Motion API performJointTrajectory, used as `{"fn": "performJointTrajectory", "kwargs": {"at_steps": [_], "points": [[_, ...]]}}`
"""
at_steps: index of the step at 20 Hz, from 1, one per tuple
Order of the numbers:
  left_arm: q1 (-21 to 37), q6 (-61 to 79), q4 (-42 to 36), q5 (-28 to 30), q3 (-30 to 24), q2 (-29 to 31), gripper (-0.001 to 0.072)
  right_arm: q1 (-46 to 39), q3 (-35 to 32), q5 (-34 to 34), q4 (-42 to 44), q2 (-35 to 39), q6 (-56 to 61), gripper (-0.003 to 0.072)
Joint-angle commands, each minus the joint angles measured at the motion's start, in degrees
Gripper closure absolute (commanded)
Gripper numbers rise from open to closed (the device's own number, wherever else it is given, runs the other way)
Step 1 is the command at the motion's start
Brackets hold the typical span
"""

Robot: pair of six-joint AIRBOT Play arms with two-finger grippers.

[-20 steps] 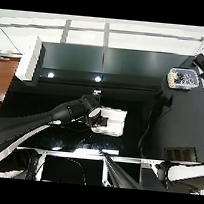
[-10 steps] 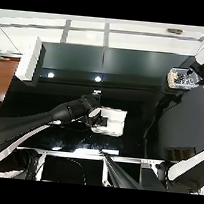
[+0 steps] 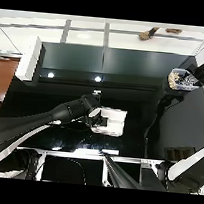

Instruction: Fold the box and place the chain.

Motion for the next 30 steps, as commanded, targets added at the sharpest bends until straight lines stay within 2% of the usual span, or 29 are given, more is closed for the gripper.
{"fn": "performJointTrajectory", "kwargs": {"at_steps": [1,3,4,5,6,10,15,17,24,27,30], "points": [[0.02,-0.02,0.0,-0.02,-0.02,0.04,0.068,-0.07,0.04,-0.37,0.63,-0.44,-0.44,0.0071],[0.02,-0.02,-0.02,-0.02,-0.02,0.04,0.0679,-0.04,0.04,0.02,0.63,-0.42,-0.9,0.026],[0.02,-0.02,-0.02,-0.02,-0.02,0.04,0.068,-0.04,0.04,0.55,0.63,-0.42,-1.33,0.041],[0.02,-0.02,-0.02,-0.02,-0.02,0.04,0.0679,-0.04,0.04,1.38,0.63,-0.28,-1.86,0.06],[0.02,-0.02,0.0,-0.02,-0.02,0.04,0.0679,-0.07,0.04,1.99,0.61,-0.02,-3.17,0.0682],[0.02,-0.02,0.0,0.0,-0.02,0.04,0.0679,-0.07,0.04,1.29,0.42,4.5,-9.53,0.0682],[0.02,-0.02,-0.02,-0.04,-0.02,0.04,0.0679,-0.07,0.04,0.46,3.32,16.04,-19.56,0.0683],[0.04,-0.02,0.02,-0.04,-0.02,0.04,0.0679,-0.59,0.04,-0.48,5.4,20.63,-19.98,0.0683],[0.02,-0.02,0.0,-0.02,-0.02,0.04,0.0679,-2.56,0.04,-0.15,19.63,35.52,-24.41,0.0683],[0.02,-0.02,0.0,-0.02,-0.02,0.04,0.068,-2.16,-0.26,4.09,29.57,40.26,-27.93,0.0683],[0.02,-0.02,0.0,-0.02,-0.02,0.04,0.0679,1.14,-6.4,6.01,35.17,45.9,-31.19,0.0683]]}}
